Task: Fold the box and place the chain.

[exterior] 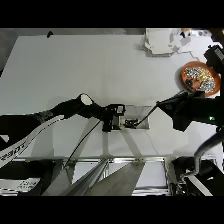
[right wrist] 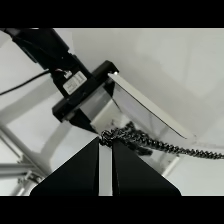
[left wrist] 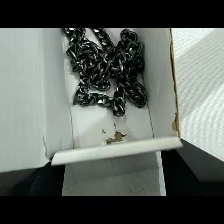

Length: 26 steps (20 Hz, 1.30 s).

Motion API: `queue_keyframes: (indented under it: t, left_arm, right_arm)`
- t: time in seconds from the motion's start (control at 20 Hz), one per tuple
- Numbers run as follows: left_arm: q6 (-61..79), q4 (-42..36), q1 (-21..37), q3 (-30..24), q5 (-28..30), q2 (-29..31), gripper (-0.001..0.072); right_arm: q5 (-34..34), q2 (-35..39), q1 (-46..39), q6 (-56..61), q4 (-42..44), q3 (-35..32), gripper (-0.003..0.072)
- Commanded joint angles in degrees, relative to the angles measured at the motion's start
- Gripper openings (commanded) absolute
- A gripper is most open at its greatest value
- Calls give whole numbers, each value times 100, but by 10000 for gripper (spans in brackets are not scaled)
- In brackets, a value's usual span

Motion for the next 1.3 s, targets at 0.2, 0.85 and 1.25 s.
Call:
queue_keyframes:
  t: [0.2, 0.85, 1.25]
  left_arm:
    - [2, 2, -2, 4, 2, 4, 88]
    - [2, 2, -2, 4, 2, 4, 88]
    - [2, 2, -2, 4, 4, 4, 88]
  right_arm:
    - [-1399, 61, 79, -356, 1019, -1386, 18]
    - [-1700, -1222, 79, -1810, 1073, -2662, 105]
    - [-1436, -1204, 70, -1659, 229, -1078, 220]
